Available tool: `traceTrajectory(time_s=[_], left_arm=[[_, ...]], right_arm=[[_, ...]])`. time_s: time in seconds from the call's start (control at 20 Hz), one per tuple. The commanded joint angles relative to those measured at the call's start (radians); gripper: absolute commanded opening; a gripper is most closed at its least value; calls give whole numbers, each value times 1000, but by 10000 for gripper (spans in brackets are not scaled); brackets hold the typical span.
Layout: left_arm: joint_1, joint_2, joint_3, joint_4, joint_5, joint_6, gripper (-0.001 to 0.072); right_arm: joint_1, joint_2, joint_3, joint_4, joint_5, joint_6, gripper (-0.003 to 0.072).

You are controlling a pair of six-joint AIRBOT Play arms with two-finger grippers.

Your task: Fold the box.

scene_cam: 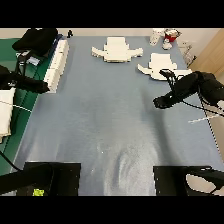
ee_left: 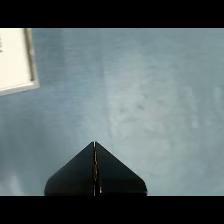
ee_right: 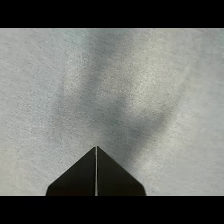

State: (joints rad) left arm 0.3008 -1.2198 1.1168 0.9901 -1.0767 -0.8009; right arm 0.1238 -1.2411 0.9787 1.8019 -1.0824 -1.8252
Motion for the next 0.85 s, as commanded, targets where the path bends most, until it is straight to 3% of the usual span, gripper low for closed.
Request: traceTrajectory(time_s=[0.0,0.15,0.35,0.55,0.8], left_arm=[[-163,28,-4,-26,-132,-96,14],[-338,9,-4,-25,-79,-150,14],[-495,-44,-4,-25,-37,-184,14],[-565,-68,-4,-25,-33,-184,14],[-582,-67,-3,-29,-32,-184,14]], right_arm=[[0,0,1,1,0,0,7],[0,0,1,0,0,0,7],[0,0,1,1,0,0,7],[0,0,1,0,0,0,7],[0,0,1,0,0,0,7]])
